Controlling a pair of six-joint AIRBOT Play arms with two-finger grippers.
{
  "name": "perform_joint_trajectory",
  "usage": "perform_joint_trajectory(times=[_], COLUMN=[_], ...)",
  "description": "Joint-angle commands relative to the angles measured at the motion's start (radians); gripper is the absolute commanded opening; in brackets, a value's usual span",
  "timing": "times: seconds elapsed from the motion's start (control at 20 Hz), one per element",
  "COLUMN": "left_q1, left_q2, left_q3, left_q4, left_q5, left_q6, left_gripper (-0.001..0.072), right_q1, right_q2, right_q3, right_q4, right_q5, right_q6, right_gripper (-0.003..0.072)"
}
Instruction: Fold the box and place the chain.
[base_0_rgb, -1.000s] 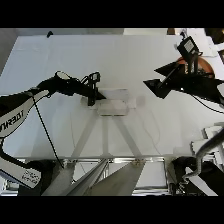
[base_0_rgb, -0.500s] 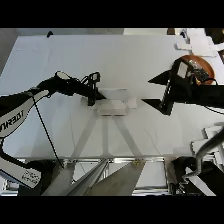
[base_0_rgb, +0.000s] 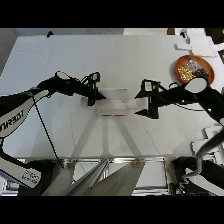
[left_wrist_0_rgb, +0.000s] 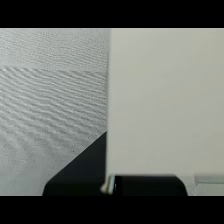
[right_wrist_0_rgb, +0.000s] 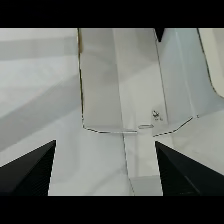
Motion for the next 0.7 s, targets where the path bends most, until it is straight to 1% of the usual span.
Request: perform_joint_trajectory(times=[0.0,0.1,0.15,0.3,0.4,0.55,0.65], left_q1=[-0.001,-0.001,-0.001,-0.001,-0.001,-0.001,-0.001], left_q2=[0.001,0.000,0.000,0.000,0.000,0.001,0.000], left_q3=[0.000,0.000,0.000,0.000,0.000,0.000,0.000], left_q4=[0.000,0.000,0.000,0.000,0.000,0.000,0.000], left_q5=[0.000,0.000,0.000,0.000,0.000,0.000,0.000], left_q6=[0.000,0.000,0.000,0.000,0.000,0.000,0.000], left_gripper=[0.0015,0.0015,0.0015,0.0015,0.0015,0.0015,0.0015], right_q1=[0.002,0.002,0.002,-0.016,-0.039,-0.048,-0.047], right_q2=[-0.130,-0.189,-0.212,-0.260,-0.272,-0.272,-0.272], right_q3=[-0.002,-0.010,-0.010,-0.014,-0.039,-0.098,-0.127], right_q4=[0.047,0.131,0.153,0.172,0.176,0.275,0.348], right_q5=[-0.029,-0.034,-0.045,-0.101,-0.140,-0.249,-0.267], right_q6=[-0.169,-0.270,-0.290,-0.315,-0.334,-0.409,-0.475], right_gripper=[0.0696,0.0706,0.0709,0.0709,0.0711,0.0712,0.0712])
